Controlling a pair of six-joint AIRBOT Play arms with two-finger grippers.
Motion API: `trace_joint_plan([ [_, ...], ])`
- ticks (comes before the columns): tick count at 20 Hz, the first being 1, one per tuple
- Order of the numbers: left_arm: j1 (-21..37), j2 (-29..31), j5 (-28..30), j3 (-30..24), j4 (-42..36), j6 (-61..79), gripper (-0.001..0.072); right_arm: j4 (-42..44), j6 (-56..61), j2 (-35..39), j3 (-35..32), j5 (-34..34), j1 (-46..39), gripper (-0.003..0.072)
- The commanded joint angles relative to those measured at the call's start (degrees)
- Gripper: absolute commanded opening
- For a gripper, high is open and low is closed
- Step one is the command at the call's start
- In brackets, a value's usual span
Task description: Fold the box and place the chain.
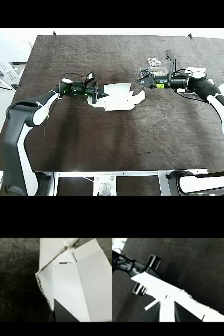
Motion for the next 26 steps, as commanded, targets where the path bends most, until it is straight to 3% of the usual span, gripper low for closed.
trace_joint_plan([
  [1, 0.04, -0.31, -0.13, 0.37, 0.26, -0.26, 0.0015, 0.02, -0.81, 0.42, -0.92, -0.07, -0.26, 0.0219],
  [7, 0.04, -0.28, 0.42, 0.37, 0.0, -0.37, 0.0019, -0.81, -8.2, 0.81, -1.81, -0.04, -1.22, 0.0221],
  [13, 0.04, -0.28, 0.35, 0.37, -0.17, -0.35, 0.0019, -1.18, -25.46, 4.79, -3.32, 5.62, -0.7, 0.0222],
  [16, 0.04, -0.28, 0.37, 0.37, -0.2, -0.35, 0.0019, -6.25, -34.27, 5.97, -6.32, 5.88, 1.38, 0.023],
  [18, 0.04, -0.28, 0.37, 0.37, -0.2, -0.35, 0.0019, -13.6, -38.77, 5.97, -8.35, 4.42, 3.58, 0.0311],
  [21, 0.04, -0.28, 0.37, 0.37, -0.17, -0.35, 0.0019, -20.0, -41.31, 5.97, -10.45, -1.62, 6.78, 0.057],
  [23, 0.04, -0.28, 0.35, 0.37, -0.2, -0.35, 0.0019, -20.22, -43.89, 5.99, -10.51, -4.76, 7.85, 0.0634],
  [26, 0.04, -0.28, 0.39, 0.37, -0.2, -0.35, 0.0019, -21.24, -47.67, 5.86, -10.69, -6.25, 8.63, 0.0637],
])
